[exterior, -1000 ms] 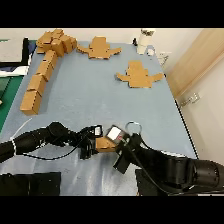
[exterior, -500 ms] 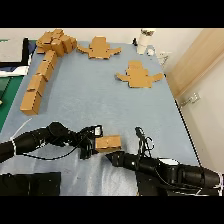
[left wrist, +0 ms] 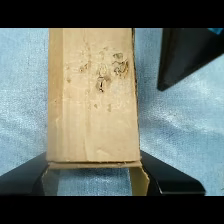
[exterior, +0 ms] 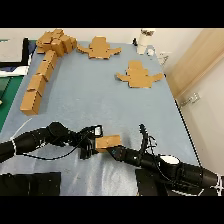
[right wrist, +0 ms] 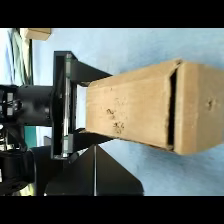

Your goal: Fold the box.

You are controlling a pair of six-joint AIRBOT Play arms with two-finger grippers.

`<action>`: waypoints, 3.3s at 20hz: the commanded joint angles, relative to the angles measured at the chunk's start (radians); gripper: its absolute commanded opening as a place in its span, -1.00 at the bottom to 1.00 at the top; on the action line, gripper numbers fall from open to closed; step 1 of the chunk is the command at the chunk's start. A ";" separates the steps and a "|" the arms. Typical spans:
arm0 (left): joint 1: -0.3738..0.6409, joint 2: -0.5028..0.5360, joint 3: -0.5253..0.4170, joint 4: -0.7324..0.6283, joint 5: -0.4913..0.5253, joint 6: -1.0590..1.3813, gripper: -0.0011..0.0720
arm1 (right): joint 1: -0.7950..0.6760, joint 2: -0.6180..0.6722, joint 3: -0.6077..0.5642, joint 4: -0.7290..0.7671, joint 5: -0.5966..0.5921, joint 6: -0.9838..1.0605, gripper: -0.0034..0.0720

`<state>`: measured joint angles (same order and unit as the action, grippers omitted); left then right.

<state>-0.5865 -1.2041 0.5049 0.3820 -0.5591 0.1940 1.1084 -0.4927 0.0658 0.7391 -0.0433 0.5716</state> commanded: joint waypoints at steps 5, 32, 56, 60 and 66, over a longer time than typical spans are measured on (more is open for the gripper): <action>0.000 0.001 0.001 0.000 0.000 0.000 0.47 | -0.006 0.000 0.000 -0.053 -0.051 0.011 -0.90; 0.000 0.001 0.001 0.000 0.000 0.000 0.47 | -0.005 -0.077 0.002 -0.073 -0.070 0.012 -0.90; 0.000 0.001 0.001 0.000 0.000 0.000 0.47 | -0.257 -0.206 0.366 -0.103 -0.388 -0.510 -0.90; 0.000 0.001 0.001 0.000 0.000 0.000 0.47 | -0.455 -0.429 0.624 0.257 -0.402 -0.997 -0.90; 0.000 0.001 0.001 0.000 0.000 0.000 0.47 | -0.631 -0.701 0.998 0.645 -0.885 -1.857 -0.90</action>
<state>-0.5865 -1.2041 0.5049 0.3820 -0.5591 0.1940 0.5568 -1.0782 0.9100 1.2255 -0.6926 -0.8570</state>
